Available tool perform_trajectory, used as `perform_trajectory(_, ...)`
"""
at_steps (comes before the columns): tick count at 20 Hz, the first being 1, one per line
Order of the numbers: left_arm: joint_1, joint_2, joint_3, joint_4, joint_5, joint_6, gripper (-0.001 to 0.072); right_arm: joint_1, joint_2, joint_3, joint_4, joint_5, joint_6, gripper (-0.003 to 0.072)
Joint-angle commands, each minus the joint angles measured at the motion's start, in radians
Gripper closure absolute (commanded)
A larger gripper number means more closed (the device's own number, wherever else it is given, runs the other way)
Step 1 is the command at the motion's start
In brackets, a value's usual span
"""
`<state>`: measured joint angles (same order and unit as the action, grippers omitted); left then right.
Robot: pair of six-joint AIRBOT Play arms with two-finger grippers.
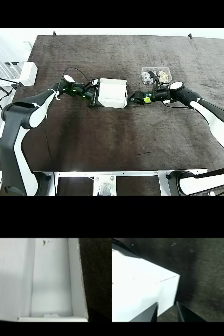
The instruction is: Fold the box and place the chain.
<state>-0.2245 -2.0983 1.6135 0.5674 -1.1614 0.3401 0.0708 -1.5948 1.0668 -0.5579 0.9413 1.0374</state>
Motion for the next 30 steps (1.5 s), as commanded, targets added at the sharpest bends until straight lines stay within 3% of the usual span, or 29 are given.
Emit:
perform_trajectory(1, 0.000, -0.001, 0.000, 0.000, 0.000, 0.000, 0.0477, 0.022, 0.017, 0.003, 0.024, -0.007, 0.006, 0.0380)
perform_trajectory(4, 0.000, -0.001, 0.000, 0.000, 0.000, 0.000, 0.0478, 0.041, 0.017, 0.023, 0.024, -0.010, 0.006, 0.0376)
perform_trajectory(6, 0.000, -0.001, 0.000, 0.000, 0.000, 0.000, 0.0478, 0.049, 0.017, 0.036, 0.023, -0.024, 0.006, 0.0299)
perform_trajectory(9, 0.000, -0.001, 0.000, 0.000, 0.000, 0.000, 0.0478, 0.063, 0.016, 0.045, 0.003, -0.038, 0.041, 0.0294)
perform_trajectory(21, 0.000, -0.001, 0.000, 0.000, 0.000, 0.000, 0.0478, 0.161, 0.011, 0.149, -0.323, -0.047, 0.376, 0.0294)
perform_trajectory(30, 0.000, -0.001, 0.000, 0.000, -0.001, 0.000, 0.0478, 0.240, -0.071, 0.275, -0.550, 0.013, 0.596, 0.0294)
